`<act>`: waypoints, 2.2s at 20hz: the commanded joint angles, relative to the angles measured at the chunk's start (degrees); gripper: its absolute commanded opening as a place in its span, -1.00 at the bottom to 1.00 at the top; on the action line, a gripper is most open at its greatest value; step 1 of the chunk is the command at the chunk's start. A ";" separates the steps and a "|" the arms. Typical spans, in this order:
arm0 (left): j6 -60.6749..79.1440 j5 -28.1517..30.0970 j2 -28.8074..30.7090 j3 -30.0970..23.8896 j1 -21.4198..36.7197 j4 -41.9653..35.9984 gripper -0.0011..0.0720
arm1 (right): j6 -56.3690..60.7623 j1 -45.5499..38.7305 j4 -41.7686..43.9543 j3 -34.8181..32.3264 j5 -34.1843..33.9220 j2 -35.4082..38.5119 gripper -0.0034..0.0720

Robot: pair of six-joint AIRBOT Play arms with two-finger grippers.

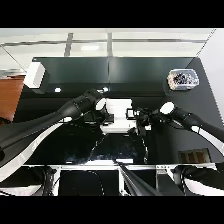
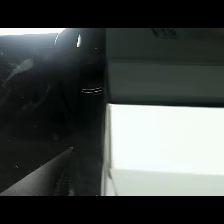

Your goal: Fold the box and place the chain.

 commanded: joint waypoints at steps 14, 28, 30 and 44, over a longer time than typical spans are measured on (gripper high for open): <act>-0.04 1.51 -0.98 0.04 0.00 -0.22 0.06 | 0.04 0.00 0.00 0.02 0.02 0.04 -0.10; 1.05 1.42 -1.44 0.04 -0.07 -0.90 -0.90 | 0.04 0.00 0.00 0.02 0.02 0.04 -0.10; 1.05 1.42 -1.44 0.07 -0.07 -0.90 -0.90 | 0.04 0.00 0.00 0.02 0.02 0.04 -0.10; 1.03 1.53 -1.44 0.07 -0.02 -1.09 -0.90 | 0.07 0.00 0.22 0.02 0.02 0.04 -0.11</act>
